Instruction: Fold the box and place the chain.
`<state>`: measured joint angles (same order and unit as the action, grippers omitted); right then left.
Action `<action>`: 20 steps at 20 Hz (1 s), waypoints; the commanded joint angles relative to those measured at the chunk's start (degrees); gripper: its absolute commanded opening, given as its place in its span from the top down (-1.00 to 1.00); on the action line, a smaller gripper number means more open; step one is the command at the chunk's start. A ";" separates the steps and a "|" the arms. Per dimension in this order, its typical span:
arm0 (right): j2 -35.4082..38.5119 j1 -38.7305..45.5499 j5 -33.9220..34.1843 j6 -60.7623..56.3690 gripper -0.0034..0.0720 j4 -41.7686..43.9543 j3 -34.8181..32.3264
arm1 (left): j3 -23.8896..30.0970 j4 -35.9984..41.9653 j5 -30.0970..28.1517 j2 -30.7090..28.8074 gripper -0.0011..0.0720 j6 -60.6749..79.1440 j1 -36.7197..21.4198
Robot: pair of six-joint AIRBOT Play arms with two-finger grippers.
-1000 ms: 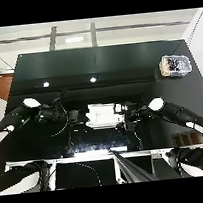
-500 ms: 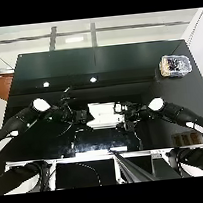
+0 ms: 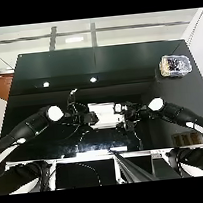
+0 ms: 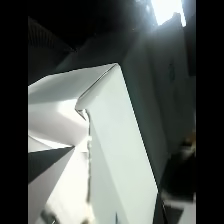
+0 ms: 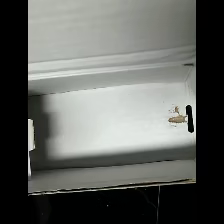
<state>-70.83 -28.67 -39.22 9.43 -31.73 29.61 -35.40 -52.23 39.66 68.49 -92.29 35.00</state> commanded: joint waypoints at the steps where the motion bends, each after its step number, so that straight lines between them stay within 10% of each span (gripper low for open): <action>1: -0.04 -0.07 0.02 0.00 -0.36 0.00 0.02 | -2.82 -17.88 0.37 -0.02 -0.90 -15.61 4.87; 9: -0.04 -0.07 0.00 0.00 -0.36 0.00 0.02 | -11.76 -33.22 8.94 5.07 -0.89 -31.08 12.50; 13: -0.04 -0.07 0.00 0.00 -0.36 0.00 0.02 | -13.75 -33.27 12.11 7.50 0.33 -33.05 12.20; 20: -0.02 -0.07 0.00 0.00 -0.36 0.00 0.02 | -15.26 -33.24 16.46 8.63 0.32 -34.77 12.07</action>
